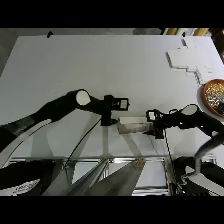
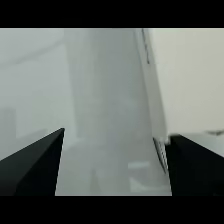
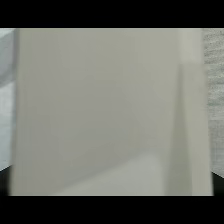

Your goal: Fold the box and place the chain.

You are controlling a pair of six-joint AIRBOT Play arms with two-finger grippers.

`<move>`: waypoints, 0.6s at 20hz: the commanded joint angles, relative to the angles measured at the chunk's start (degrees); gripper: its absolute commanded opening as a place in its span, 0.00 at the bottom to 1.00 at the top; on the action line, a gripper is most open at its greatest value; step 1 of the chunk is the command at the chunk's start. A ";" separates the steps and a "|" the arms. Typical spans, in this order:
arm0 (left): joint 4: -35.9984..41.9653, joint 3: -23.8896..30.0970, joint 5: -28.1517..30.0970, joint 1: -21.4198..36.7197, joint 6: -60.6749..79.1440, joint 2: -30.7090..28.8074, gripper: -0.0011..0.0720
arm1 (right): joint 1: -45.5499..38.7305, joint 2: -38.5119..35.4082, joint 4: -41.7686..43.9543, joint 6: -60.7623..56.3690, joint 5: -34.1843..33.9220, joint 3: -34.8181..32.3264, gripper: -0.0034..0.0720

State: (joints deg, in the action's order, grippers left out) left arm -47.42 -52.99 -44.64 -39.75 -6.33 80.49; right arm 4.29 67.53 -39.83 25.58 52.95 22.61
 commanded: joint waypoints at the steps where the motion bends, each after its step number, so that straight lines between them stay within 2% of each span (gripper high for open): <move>1: -5.40 -0.07 -2.54 3.04 -4.20 -4.28 0.96 | -0.02 -0.02 -0.22 0.22 0.20 0.07 0.57; 4: -8.44 -0.07 -6.82 4.79 -5.20 -7.72 0.96 | -0.02 -0.02 -0.22 0.22 0.20 0.07 0.57; 5: -9.40 -0.07 -7.78 4.85 -6.88 -8.74 0.93 | -0.02 -0.02 -0.22 0.22 0.20 0.07 0.57; 6: -10.62 -0.07 -8.66 4.83 -9.25 -9.62 0.78 | -0.02 -0.02 -0.22 0.22 0.20 0.07 0.57; 7: -11.56 -0.04 -10.38 4.79 -10.86 -10.36 0.49 | -0.02 -0.02 -0.22 0.22 0.22 0.07 0.57; 8: -11.89 -0.04 -13.25 4.59 -10.49 -10.88 0.05 | -0.02 -0.02 -0.22 0.22 0.20 0.07 0.57; 9: -11.58 -0.04 -15.02 4.17 -8.96 -11.13 0.02 | -0.02 -0.02 -0.22 0.22 0.20 0.07 0.57; 12: -10.88 -0.04 -16.61 -0.61 -10.71 -10.71 0.02 | -0.02 -0.02 -0.22 0.22 0.20 0.07 0.57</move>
State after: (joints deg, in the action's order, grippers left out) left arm -57.98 -52.99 -57.63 -37.39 -15.51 70.22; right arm 4.29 67.53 -40.03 25.76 53.06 22.63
